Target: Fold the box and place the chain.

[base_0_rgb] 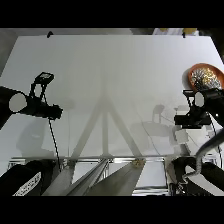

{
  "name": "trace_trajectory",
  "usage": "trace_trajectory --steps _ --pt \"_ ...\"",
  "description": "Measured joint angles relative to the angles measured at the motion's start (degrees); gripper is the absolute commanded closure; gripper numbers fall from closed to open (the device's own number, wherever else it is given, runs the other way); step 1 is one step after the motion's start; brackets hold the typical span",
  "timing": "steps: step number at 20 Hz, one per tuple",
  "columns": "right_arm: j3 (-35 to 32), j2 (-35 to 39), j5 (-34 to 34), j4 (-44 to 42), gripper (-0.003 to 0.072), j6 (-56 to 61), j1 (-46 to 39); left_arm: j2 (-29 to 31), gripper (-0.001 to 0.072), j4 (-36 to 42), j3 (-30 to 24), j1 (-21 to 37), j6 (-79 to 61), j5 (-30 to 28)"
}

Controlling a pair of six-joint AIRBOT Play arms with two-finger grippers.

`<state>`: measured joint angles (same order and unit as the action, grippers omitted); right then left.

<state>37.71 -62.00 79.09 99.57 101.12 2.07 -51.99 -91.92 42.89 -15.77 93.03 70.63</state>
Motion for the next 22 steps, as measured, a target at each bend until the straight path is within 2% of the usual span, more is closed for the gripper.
trace_trajectory --steps 10,14,15,16,22 --pt "0.00 0.00 -0.13 -0.02 0.0462 -0.02 0.00 0.00 0.0297 -0.02 0.00 0.00 0.00 0.00" --pt "0.02 0.00 -4.76 0.35 0.0472 -2.08 0.00 0.00 0.0297 -0.02 0.00 0.00 0.00 0.00" --pt "0.02 0.00 -6.43 1.73 0.0539 -3.63 0.00 0.00 0.0297 -0.02 0.00 0.00 -0.02 0.00" --pt "0.04 0.00 -7.56 3.78 0.0671 -4.59 -0.02 0.00 0.0297 0.00 0.00 0.00 -0.02 0.00" --pt "0.09 0.48 -7.06 23.45 0.0669 -4.39 -2.99 0.00 0.0297 0.00 0.00 0.00 0.00 0.04"
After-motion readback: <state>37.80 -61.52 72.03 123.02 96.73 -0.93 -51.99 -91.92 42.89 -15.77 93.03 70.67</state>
